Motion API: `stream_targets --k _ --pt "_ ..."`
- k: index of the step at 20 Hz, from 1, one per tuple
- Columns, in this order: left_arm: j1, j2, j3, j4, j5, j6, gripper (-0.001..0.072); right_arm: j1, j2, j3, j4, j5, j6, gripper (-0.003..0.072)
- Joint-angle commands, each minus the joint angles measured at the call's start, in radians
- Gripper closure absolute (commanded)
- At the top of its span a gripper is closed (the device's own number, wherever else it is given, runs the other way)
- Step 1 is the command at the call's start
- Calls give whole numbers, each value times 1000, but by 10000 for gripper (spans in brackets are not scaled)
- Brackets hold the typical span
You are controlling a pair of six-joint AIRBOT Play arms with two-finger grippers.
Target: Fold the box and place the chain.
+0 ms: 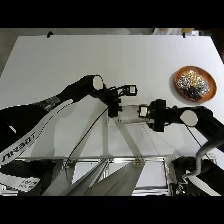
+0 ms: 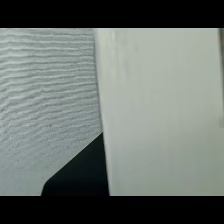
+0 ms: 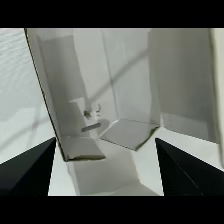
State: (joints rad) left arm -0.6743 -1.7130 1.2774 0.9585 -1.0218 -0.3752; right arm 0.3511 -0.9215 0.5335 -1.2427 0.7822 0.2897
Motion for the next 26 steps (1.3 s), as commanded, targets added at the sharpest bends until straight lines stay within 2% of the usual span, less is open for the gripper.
stream_targets --k 1,6,14,18,26 --pt "0 -1 0 0 1 1 697 -60 -73 55 52 33 -55 -6" --pt "0 -1 0 0 1 1 697 -118 -131 60 246 72 -251 -6" --pt "-1 -1 0 0 1 1 697 -173 -197 60 301 93 -331 -6" --pt "0 -1 0 0 0 1 697 -171 -251 60 381 100 -402 -5" --pt "-1 -1 0 0 0 1 697 -132 -271 34 360 69 -404 -2"
